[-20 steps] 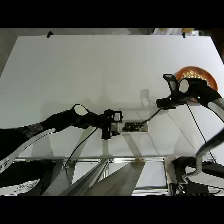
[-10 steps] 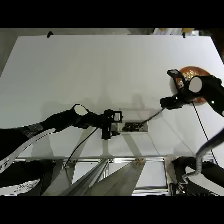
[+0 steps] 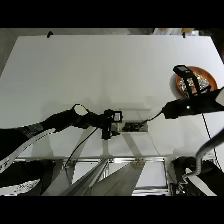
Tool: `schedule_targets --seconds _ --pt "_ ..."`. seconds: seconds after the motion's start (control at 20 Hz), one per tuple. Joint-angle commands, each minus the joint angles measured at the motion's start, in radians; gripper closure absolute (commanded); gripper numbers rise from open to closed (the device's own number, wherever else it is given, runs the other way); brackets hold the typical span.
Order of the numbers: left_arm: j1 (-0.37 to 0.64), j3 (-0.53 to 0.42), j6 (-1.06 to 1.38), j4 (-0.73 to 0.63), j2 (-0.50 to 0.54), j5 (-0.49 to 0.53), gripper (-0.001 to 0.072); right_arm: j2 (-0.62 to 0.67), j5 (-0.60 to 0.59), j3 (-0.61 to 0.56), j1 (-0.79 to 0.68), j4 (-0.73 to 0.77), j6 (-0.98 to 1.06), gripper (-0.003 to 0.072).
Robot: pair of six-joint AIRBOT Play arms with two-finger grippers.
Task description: Fold the box and place the chain.
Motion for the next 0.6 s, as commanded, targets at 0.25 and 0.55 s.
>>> schedule_targets --seconds 0.25,0.55 --pt "0.0 0.0 0.0 0.0 0.0 0.0 0.0438 0.095 -0.11 0.0 0.234 0.212 0.011 0.0675" --pt "0.0 0.0 0.0 0.0 0.0 0.0 0.0438 -0.01 -0.218 -0.08 0.257 0.197 0.011 0.0594"
